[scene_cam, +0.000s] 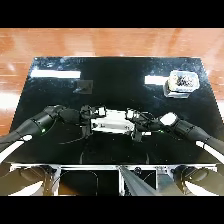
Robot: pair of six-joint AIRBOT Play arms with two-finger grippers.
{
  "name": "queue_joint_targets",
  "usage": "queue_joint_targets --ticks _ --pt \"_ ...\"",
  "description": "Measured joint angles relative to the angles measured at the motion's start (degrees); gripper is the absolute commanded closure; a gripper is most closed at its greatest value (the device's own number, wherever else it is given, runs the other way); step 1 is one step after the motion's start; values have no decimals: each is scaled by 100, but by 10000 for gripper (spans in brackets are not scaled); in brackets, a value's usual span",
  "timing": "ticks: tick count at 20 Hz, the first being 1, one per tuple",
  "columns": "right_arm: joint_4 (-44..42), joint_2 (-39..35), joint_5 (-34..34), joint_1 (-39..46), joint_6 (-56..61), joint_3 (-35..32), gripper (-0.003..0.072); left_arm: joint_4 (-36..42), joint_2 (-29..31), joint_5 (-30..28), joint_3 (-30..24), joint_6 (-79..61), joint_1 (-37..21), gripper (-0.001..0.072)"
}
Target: Fold the box and place the chain.
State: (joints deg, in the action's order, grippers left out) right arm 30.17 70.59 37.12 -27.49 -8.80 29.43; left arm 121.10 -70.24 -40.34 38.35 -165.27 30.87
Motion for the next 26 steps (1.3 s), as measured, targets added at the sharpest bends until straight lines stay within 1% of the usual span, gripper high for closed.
queue_joint_targets --ticks 6,11,14,20,21,23,26 --pt "0 0 0 0 -2 0 138 138 -24 -221 96 -17 109 422" --pt "7 0 2 0 -2 0 138 343 -24 -275 122 -17 149 422" --pt "22 0 2 0 -15 0 138 391 -26 -269 125 -20 317 422" --pt "11 0 2 0 -4 0 138 439 -31 -15 127 -17 560 421" --pt "4 0 2 0 -2 0 138 439 -31 9 129 -17 570 418" --pt "2 0 2 0 -2 0 139 442 -35 31 129 -17 586 343" --pt "2 2 0 0 -2 0 138 439 -35 50 129 -15 597 335"
